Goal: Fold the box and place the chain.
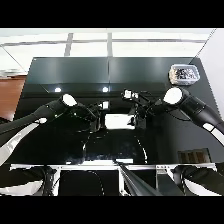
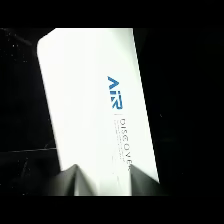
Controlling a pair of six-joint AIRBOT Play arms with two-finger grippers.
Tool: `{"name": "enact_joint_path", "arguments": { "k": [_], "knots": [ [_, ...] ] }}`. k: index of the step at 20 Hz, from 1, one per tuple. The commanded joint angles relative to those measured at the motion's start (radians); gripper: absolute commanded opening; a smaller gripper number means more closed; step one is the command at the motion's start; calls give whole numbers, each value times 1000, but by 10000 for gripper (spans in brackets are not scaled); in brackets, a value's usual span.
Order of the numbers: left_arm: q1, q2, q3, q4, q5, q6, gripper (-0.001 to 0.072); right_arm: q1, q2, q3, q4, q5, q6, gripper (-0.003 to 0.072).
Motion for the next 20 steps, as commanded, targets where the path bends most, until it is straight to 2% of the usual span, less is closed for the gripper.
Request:
{"name": "enact_joint_path", "arguments": {
  "k": [1,7,8,9,20],
  "knots": [
    [0,0,1,0,-1,1,351,1,-2,0,-2,-1,12,228],
    [0,0,1,1,-1,1,351,1,-2,0,-3,1,15,229],
    [0,0,1,0,-2,1,350,1,-2,0,-3,1,16,165],
    [0,0,1,0,-2,1,351,1,-2,0,-3,1,22,157],
    [0,-2,1,1,-6,1,351,-2,5,2,-6,5,93,157]
  ]
}}
